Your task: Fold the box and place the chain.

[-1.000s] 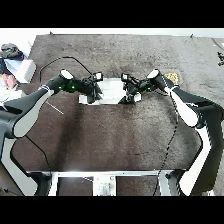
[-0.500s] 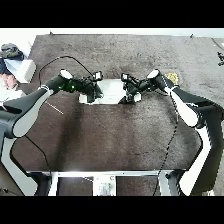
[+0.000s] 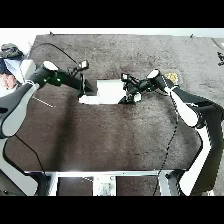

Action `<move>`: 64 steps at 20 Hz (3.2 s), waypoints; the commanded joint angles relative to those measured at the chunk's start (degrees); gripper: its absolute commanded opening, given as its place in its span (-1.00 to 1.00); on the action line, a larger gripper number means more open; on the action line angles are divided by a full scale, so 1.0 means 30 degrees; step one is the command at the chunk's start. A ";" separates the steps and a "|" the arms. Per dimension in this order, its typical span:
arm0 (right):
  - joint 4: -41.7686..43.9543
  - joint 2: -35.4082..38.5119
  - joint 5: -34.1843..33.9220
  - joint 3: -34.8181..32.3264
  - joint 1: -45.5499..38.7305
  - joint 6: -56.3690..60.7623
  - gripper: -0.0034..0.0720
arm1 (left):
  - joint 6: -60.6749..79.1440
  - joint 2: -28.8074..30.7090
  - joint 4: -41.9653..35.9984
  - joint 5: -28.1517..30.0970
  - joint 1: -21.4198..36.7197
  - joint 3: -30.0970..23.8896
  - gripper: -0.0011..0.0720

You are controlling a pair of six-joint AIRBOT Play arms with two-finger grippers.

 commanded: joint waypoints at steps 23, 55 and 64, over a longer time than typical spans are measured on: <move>0.0000 -0.0015 0.0000 0.0007 0.0015 0.0000 0.32 | -1.8156 0.1974 -0.2098 0.5501 0.3920 -0.8633 -0.95; 0.0007 -0.0015 0.0007 0.0007 0.0015 0.0000 0.32 | -1.5992 0.0933 -0.8910 0.4524 0.0000 -0.7533 0.31; 0.0000 -0.0015 0.0007 0.0007 0.0015 0.0000 0.32 | -2.0844 0.1020 -0.3701 0.6302 -0.1756 -0.5421 0.31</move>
